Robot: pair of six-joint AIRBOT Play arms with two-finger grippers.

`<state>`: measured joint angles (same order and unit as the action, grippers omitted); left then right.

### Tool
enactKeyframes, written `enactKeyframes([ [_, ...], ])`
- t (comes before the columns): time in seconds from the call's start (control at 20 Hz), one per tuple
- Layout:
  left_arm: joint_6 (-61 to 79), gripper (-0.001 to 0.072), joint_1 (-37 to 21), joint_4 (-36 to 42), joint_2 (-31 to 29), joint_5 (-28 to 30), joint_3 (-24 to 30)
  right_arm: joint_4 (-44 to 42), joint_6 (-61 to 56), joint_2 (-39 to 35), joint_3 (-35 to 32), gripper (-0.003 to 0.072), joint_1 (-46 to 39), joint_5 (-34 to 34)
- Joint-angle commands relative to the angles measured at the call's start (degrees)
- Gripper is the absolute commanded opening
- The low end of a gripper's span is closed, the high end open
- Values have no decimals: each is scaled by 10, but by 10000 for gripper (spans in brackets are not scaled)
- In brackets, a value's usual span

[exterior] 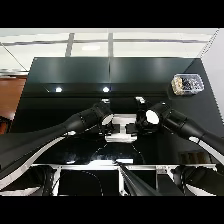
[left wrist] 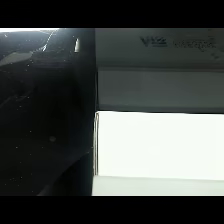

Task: Fold the box and place the chain.

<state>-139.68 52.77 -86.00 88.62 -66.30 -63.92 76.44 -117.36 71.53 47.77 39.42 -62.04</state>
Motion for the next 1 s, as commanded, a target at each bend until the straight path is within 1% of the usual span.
enactKeyframes([
  [0.0, 0, 27, 0, 2, 0, 0, 0, -1, -40, 8, 2, 432, 3, -11],
  [0.3, 0, 27, 0, 2, 0, 0, 0, -12, -66, 41, 6, 432, 21, -10],
  [0.35, 0, 27, 0, 2, 0, 0, 0, -12, -66, 47, 10, 407, 21, -12],
  [0.4, 0, 27, 0, 2, 0, 0, 0, -12, -65, 50, 15, 197, 21, -11],
  [0.5, 0, 27, 0, 2, 0, 0, 0, -12, -66, 50, 17, 180, 21, -3],
  [0.55, 0, 27, 0, 2, 0, 0, 0, -12, -65, 51, 17, 115, 21, -3],
  [0.6, 0, 27, 0, 2, 0, 0, 0, -12, -66, 51, 17, 114, 21, -2],
  [0.65, 0, 27, 0, 2, 0, 0, 0, -12, -65, 52, 17, 7, 21, -1],
  [0.95, 0, 27, 0, 2, 0, 0, 0, -14, -78, 52, 17, 8, 21, 8],
])
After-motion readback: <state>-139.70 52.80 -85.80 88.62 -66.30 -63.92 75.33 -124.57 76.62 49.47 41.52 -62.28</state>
